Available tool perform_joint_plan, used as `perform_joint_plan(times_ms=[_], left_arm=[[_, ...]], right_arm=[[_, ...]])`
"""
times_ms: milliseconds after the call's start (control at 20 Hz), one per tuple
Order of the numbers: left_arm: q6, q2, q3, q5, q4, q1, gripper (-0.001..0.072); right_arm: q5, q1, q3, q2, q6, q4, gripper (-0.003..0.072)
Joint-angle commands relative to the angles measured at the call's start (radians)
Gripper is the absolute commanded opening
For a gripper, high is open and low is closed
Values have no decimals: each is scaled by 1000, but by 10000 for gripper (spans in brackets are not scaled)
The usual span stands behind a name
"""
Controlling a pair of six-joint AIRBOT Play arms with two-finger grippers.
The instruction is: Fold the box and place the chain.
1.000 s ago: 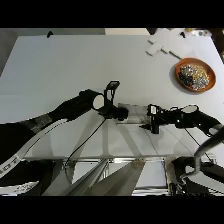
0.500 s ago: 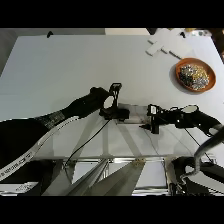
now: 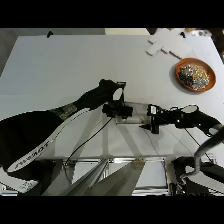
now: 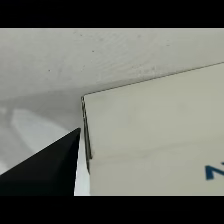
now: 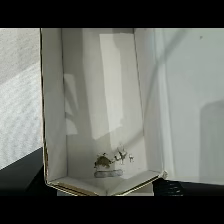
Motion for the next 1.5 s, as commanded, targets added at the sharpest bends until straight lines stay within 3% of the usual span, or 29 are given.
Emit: perform_joint_plan(times_ms=[0,100,250,450,700,850,950,1000,1050,1100,1350,1450], left_arm=[[17,-42,56,-87,0,3,437],[15,-52,56,-89,0,3,330],[3,-61,56,-87,1,3,241],[-28,-79,56,-95,2,-5,4],[-50,-85,56,-100,4,-6,37],[-51,-85,56,-92,5,-6,284],[-51,-85,56,-88,10,-6,264],[-54,-85,56,-88,13,-6,167],[-53,-85,56,-87,16,-6,24],[-54,-85,56,-87,19,-6,6],[-58,-85,56,-90,23,-6,5],[-49,-82,56,-94,23,-6,92]], right_arm=[[0,0,0,0,0,0,316],[0,0,0,0,0,0,316],[0,0,0,0,0,0,316],[0,0,0,0,0,0,316],[0,0,0,0,0,1,316],[0,0,0,0,0,0,316],[0,0,0,0,0,0,316],[0,0,0,0,0,0,316],[0,0,0,0,0,0,316],[0,0,0,0,0,0,316],[0,0,0,0,0,0,316],[0,0,0,0,0,0,316]])
